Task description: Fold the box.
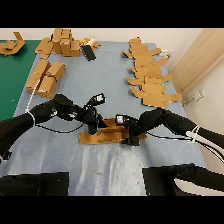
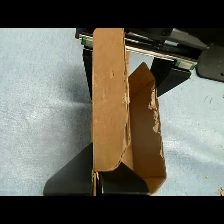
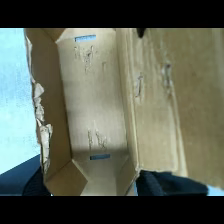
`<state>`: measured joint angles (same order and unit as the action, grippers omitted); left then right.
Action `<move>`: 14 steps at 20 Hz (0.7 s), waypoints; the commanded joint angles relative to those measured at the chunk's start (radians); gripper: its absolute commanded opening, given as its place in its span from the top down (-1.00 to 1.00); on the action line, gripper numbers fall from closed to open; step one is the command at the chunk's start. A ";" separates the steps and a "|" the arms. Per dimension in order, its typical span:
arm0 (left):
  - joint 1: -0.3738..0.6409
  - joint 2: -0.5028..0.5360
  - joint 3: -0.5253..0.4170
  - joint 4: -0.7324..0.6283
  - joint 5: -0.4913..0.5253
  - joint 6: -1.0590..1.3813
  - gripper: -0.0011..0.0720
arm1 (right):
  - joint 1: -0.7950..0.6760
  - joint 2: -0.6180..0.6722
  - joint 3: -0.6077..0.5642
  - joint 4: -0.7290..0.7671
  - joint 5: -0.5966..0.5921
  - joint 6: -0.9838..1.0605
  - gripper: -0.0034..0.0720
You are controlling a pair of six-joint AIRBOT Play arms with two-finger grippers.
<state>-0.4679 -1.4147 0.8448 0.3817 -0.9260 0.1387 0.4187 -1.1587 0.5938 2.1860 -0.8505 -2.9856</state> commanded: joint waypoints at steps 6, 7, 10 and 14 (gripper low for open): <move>0.000 0.000 0.000 0.000 0.000 0.000 0.94 | 0.001 -0.002 0.000 0.003 0.023 -0.016 -0.92; 0.000 0.000 0.000 0.000 0.000 0.000 0.94 | 0.001 -0.002 -0.002 -0.009 0.023 -0.016 -0.92; 0.000 0.000 0.000 0.000 0.000 0.000 0.94 | 0.002 -0.002 -0.016 -0.018 0.030 -0.016 -0.91; 0.000 0.000 0.000 0.000 0.000 0.000 0.94 | 0.002 -0.002 -0.022 -0.027 0.035 -0.016 -0.75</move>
<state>-0.4679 -1.4147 0.8448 0.3817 -0.9264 0.1390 0.4191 -1.1595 0.5766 2.1723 -0.8200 -3.0024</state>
